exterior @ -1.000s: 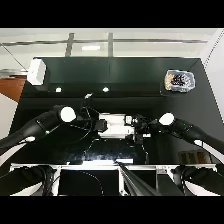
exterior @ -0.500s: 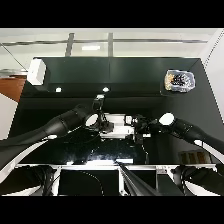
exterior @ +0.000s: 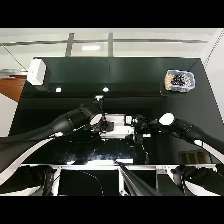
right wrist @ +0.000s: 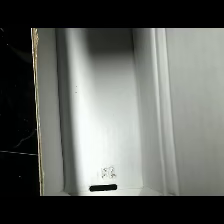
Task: Fold the box and place the chain.
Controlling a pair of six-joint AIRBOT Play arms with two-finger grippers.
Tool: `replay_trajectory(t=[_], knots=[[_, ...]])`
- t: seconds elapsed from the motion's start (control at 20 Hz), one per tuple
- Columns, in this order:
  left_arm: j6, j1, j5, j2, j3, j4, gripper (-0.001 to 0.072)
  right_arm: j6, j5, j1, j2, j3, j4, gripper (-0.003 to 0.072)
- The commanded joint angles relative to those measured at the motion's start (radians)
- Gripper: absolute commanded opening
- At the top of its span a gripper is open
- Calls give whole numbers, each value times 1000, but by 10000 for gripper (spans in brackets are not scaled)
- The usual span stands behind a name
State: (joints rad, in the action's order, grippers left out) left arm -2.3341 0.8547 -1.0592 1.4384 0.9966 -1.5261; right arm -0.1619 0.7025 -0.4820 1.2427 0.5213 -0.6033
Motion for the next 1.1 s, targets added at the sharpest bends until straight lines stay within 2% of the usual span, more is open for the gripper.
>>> replay_trajectory(t=[0.0,0.45,0.6,0.75,0.8,0.85,0.9,0.95,1.05], knots=[[-34,1,-17,6,4,-3,222,0,0,0,0,0,0,416],[-55,0,-15,6,10,-3,222,0,0,0,0,0,0,416],[-53,1,-8,6,14,-2,40,0,0,0,0,0,0,416],[-52,1,3,6,14,-2,29,0,0,0,0,0,0,416],[-52,0,2,6,14,4,49,0,0,0,0,0,0,416],[-52,-1,-1,6,14,18,198,0,0,0,0,0,0,416],[-52,-2,-10,6,16,19,399,0,0,0,0,0,0,416],[-52,-2,-27,6,21,11,451,1,0,0,0,0,0,416],[-52,-2,-50,6,31,-8,450,1,0,0,0,0,0,416]])
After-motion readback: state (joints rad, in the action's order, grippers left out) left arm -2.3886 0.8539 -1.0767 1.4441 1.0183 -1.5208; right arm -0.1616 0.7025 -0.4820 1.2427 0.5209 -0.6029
